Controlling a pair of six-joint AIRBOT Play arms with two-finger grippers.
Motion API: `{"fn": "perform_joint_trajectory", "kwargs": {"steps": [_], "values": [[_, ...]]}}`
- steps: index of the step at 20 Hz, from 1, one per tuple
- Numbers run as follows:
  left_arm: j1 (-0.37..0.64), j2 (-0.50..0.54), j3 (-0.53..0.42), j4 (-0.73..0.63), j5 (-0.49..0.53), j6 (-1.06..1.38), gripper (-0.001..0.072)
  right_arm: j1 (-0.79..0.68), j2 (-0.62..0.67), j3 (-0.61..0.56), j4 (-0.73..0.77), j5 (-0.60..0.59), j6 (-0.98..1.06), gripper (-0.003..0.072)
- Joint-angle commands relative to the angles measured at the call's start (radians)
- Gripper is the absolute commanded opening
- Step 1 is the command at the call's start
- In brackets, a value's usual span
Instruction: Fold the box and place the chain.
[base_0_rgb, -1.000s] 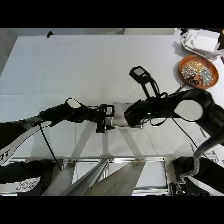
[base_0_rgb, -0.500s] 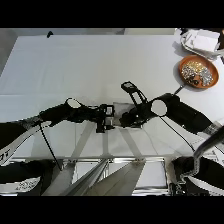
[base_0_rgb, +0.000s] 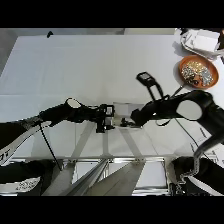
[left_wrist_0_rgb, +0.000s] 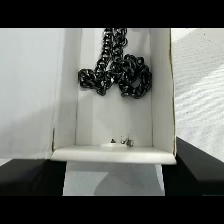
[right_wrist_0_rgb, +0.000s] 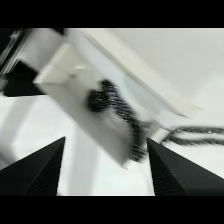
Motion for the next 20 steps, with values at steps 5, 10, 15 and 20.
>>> {"fn": "perform_joint_trajectory", "kwargs": {"steps": [5, 10, 15, 20], "values": [[0.001, 0.001, 0.0, 0.0, 0.0, 0.0, 0.0251, -0.449, -0.006, 0.002, -0.245, -0.045, 0.172, 0.0559], [0.001, 0.001, 0.0, 0.0, 0.0, 0.0, 0.0251, -0.655, -0.27, 0.002, -0.251, -0.249, 0.172, 0.0519], [0.001, 0.001, 0.0, 0.0, 0.0, 0.0, 0.0251, -0.737, -0.439, 0.003, -0.271, -0.449, 0.251, 0.0519], [0.001, 0.001, 0.0, 0.0, 0.0, 0.0, 0.0251, -0.765, -0.511, 0.006, -0.27, -0.596, 0.251, 0.0499]]}}
